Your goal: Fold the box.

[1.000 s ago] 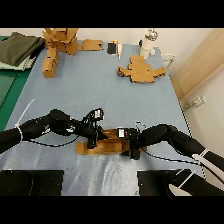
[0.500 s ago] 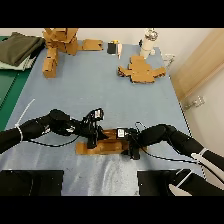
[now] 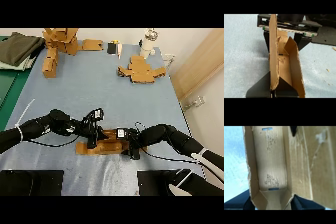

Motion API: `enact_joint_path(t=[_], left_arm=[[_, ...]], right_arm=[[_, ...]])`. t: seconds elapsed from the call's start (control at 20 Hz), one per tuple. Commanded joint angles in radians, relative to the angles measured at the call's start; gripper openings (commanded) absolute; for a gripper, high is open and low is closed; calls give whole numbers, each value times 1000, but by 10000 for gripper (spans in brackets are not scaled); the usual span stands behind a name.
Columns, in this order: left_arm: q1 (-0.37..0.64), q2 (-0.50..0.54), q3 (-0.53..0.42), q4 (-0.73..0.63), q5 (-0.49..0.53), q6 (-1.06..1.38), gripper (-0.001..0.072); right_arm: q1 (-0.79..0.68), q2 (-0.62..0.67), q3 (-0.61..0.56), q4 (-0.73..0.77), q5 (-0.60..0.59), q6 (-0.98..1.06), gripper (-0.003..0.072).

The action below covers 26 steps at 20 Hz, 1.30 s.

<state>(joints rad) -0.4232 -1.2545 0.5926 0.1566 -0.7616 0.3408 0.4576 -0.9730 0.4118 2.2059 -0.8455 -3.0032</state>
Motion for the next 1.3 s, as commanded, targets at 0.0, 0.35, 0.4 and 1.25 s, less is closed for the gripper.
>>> enact_joint_path(t=[0.0, 0.35, 0.4, 1.25], left_arm=[[0, 0, 0, 0, 0, 0, 11], [0, 0, 0, 0, 0, 0, 11], [0, 0, 0, 0, 0, 0, 11], [27, 40, 1, 1, 29, -158, 323]], right_arm=[[-1, 0, 0, 5, -1, 0, 558], [-1, 0, 0, 8, -2, 0, 558], [-1, 0, 0, 8, -2, 0, 558], [-1, 0, 0, 8, -1, 0, 558]])
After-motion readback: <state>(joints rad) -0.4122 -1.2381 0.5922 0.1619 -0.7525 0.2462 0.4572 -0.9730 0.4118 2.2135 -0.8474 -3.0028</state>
